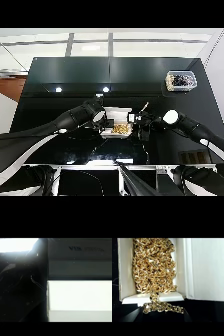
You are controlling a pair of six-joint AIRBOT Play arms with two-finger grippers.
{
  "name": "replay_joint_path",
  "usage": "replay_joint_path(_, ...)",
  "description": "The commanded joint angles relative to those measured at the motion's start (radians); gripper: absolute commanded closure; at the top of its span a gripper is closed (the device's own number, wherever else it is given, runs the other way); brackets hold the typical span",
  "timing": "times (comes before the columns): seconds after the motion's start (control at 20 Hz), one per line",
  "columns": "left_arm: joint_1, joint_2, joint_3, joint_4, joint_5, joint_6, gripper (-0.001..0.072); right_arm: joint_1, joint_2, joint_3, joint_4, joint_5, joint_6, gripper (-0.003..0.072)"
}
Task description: Fold the box and place the chain.
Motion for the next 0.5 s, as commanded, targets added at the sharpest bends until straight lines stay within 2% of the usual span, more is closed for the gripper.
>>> replay_joint_path(0.0, 0.001, 0.0, 0.0, 0.0, 0.0, 0.0, 0.0679, 0.002, -0.002, -0.001, 0.0, 0.0, 0.0, 0.0152)
replay_joint_path(0.2, 0.001, 0.0, 0.0, 0.0, 0.0, 0.0, 0.0679, 0.004, -0.008, -0.001, 0.0, -0.001, 0.0, 0.0153)
replay_joint_path(0.25, 0.001, 0.0, 0.0, 0.0, 0.0, 0.0, 0.0679, 0.004, -0.013, -0.001, 0.0, 0.0, 0.0, 0.0172)
replay_joint_path(0.3, 0.001, 0.0, 0.0, 0.0, 0.0, 0.0, 0.0679, 0.003, -0.019, -0.001, 0.0, 0.01, 0.0, 0.0351)
replay_joint_path(0.35, 0.001, 0.0, 0.0, 0.0, 0.0, 0.0, 0.0679, 0.003, -0.023, -0.001, 0.0, 0.017, 0.0, 0.0466)
replay_joint_path(0.4, 0.001, 0.0, 0.0, 0.0, 0.0, 0.0, 0.0679, 0.003, -0.023, -0.001, 0.0, 0.021, 0.0, 0.0498)
replay_joint_path(0.45, 0.001, 0.0, 0.0, 0.0, 0.0, 0.0, 0.0679, 0.003, -0.023, -0.001, 0.0, 0.023, 0.001, 0.0498)
